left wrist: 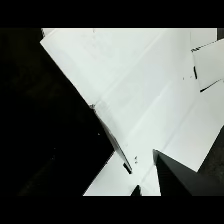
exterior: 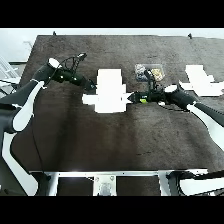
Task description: Fold the box and place the chain.
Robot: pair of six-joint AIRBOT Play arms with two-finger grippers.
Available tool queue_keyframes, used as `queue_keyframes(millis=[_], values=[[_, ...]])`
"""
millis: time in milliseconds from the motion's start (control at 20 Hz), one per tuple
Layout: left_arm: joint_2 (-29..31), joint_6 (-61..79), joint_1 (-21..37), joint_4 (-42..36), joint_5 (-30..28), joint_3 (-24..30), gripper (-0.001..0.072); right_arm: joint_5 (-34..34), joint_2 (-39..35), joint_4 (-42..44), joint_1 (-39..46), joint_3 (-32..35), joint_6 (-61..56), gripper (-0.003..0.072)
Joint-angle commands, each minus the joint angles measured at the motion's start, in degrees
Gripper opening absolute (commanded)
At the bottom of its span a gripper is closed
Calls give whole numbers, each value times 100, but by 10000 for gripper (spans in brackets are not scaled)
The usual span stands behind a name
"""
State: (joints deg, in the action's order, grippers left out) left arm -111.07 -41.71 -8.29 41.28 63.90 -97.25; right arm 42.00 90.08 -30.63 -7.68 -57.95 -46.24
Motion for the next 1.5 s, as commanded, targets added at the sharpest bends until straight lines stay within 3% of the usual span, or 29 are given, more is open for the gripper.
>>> queue_keyframes(millis=[0, 750, 800, 900, 950, 1450], values=[[-90, 4, -2, -291, -9, -44, 711, 4, 4, 0, -4, 2, 0, 11], [-264, -177, -343, -317, -627, -81, 698, 138, 4, 0, -9, 2, 168, 11], [-267, -175, -343, -317, -621, -90, 643, 138, 4, 0, -9, 2, 192, 11], [-267, -175, -343, -332, -573, -96, 642, 138, 4, 0, -9, 2, 192, 11], [-267, -175, -343, -334, -496, -94, 599, 138, 4, 0, -9, 2, 190, 11], [-267, -192, -339, -262, -131, -92, 581, 136, 4, 0, -2, 2, 190, 11]])
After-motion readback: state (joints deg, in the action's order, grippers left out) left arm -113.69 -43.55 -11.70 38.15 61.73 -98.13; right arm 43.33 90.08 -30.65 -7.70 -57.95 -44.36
